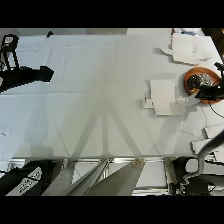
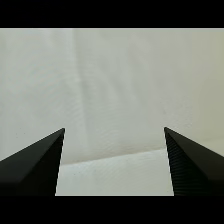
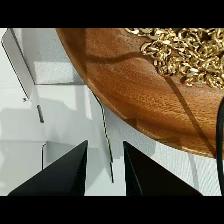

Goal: Fold the box and place the chain.

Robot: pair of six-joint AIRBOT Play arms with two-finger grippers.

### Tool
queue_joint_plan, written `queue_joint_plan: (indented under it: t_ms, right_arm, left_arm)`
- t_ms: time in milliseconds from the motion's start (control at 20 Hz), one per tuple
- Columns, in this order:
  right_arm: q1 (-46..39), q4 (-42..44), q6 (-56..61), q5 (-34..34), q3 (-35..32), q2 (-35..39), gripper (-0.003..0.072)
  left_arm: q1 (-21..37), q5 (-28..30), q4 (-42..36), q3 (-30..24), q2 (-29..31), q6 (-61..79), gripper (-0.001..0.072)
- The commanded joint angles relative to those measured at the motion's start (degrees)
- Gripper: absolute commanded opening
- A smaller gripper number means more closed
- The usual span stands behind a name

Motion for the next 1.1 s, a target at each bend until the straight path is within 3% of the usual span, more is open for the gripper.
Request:
queue_joint_plan:
  t_ms: [0, 300, 400, 600, 700, 1050]
  right_arm:
    - [0.0, 0.1, -1.9, 2.6, 0.3, -0.3, 0.0259]
    - [0.0, 2.1, -3.4, 4.3, 0.3, -0.5, 0.0259]
    - [0.0, 2.2, -3.4, 5.7, 0.3, -1.4, 0.0191]
    - [0.0, 3.0, -3.3, 5.8, 0.3, -4.0, 0.0191]
    - [0.0, 3.4, -3.2, 5.4, 0.3, -4.7, 0.0025]
    - [1.1, 9.6, -9.2, 9.9, 0.3, -3.9, 0.0010]
  left_arm:
    - [0.0, 0.0, 0.0, 0.0, 0.0, 0.0, 0.0702]
    - [0.0, 0.0, 0.0, 0.0, 0.0, 0.0, 0.0702]
    - [0.0, 0.0, 0.0, 0.0, 0.0, 0.0, 0.0702]
    - [0.0, 0.0, 0.0, 0.0, 0.0, 0.0, 0.0702]
    - [0.0, 0.0, 0.0, 0.0, 0.0, 0.0, 0.0702]
    - [0.0, 0.0, 0.0, 0.0, 0.0, 0.0, 0.0702]
